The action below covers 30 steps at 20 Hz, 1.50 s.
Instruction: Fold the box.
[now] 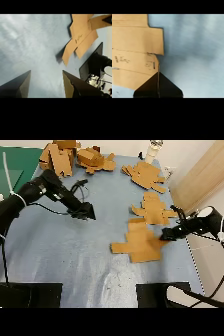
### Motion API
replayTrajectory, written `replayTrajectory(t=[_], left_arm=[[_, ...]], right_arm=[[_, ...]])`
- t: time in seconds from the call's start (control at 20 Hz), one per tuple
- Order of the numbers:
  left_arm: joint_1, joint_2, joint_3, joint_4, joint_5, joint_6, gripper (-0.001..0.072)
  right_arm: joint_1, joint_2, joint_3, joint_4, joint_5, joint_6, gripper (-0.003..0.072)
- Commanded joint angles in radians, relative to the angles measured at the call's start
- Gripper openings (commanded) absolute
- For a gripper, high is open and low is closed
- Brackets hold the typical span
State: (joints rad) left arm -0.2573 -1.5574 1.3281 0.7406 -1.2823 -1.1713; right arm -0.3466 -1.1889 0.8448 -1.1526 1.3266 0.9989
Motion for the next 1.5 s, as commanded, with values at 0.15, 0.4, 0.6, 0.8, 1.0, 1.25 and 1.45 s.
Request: replayTrajectory(t=[0.15,0.4,0.6,0.8,1.0,1.25,1.45], left_arm=[[0.17,0.0,-0.081,-0.002,-0.101,0.004,0.0605],[0.172,0.0,-0.187,-0.072,-0.056,0.108,0.0604],[0.172,-0.003,-0.191,-0.07,-0.008,0.142,0.0605],[0.172,-0.006,-0.191,-0.068,0.044,0.185,0.0605],[0.171,-0.05,-0.19,-0.069,0.048,0.203,0.0604],[0.17,-0.126,-0.19,-0.076,0.002,0.202,0.0605],[0.161,-0.138,-0.192,-0.117,-0.01,0.219,0.0605]], right_arm=[[0.366,0.042,-0.025,0.241,-0.325,0.096,0.0002],[0.608,0.041,-0.101,0.233,-0.623,0.249,0.0002],[0.715,0.044,-0.217,0.234,-0.698,0.284,0.0001],[0.832,0.074,-0.309,0.243,-0.753,0.285,0.0001],[0.892,0.113,-0.333,0.243,-0.76,0.294,0.0001],[0.906,0.123,-0.333,0.21,-0.762,0.294,0.0001],[0.98,0.187,-0.349,0.153,-0.864,0.296,0.0]])
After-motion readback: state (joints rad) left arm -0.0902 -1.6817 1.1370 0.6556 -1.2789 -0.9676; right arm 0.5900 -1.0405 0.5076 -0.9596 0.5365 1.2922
